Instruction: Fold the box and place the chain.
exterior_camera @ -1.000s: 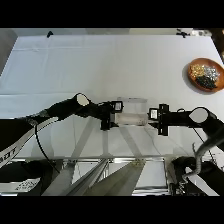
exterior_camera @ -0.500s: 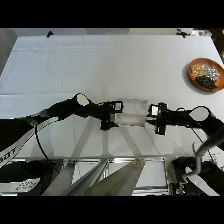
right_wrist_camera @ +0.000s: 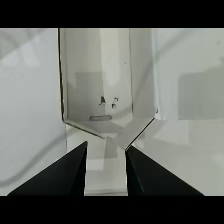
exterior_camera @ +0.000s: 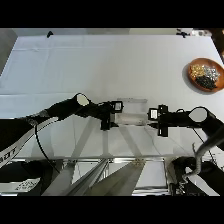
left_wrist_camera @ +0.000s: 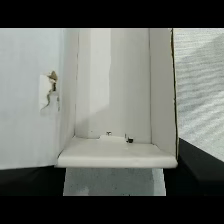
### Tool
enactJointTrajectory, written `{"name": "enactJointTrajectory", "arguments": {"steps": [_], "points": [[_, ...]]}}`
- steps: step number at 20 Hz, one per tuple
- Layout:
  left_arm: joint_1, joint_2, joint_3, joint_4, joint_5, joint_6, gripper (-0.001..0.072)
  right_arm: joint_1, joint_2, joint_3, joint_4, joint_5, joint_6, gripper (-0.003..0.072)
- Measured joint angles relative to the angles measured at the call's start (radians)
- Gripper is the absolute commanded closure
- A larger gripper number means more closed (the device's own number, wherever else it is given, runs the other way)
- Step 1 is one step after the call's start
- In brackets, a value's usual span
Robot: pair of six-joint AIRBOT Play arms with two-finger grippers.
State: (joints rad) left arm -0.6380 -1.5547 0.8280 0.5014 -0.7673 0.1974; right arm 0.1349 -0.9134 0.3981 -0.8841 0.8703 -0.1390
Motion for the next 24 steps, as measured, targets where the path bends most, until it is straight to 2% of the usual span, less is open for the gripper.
{"name": "enactJointTrajectory", "arguments": {"steps": [7,11,13,18,20,23,24], "points": [[0.000,0.000,0.000,0.000,0.000,0.000,0.0264,0.000,-0.091,-0.001,0.066,-0.026,-0.005,0.0431],[0.000,0.000,0.000,0.000,0.000,0.000,0.0264,0.000,-0.130,-0.001,0.151,-0.036,-0.058,0.0432],[0.000,0.000,0.000,0.000,0.000,0.000,0.0264,0.000,-0.137,-0.001,0.183,-0.035,-0.085,0.0469],[0.000,0.000,0.000,0.000,0.000,0.000,0.0264,0.000,-0.143,-0.001,0.220,-0.023,-0.121,0.0472],[0.000,0.000,0.000,0.000,0.000,0.000,0.0264,0.000,-0.146,-0.001,0.228,-0.019,-0.128,0.0538],[0.000,0.000,0.000,0.001,0.000,0.001,0.0264,0.000,-0.162,-0.001,0.245,-0.012,-0.131,0.0527],[0.000,0.000,0.000,0.001,0.000,0.001,0.0264,0.000,-0.168,-0.001,0.253,-0.012,-0.132,0.0501]]}}
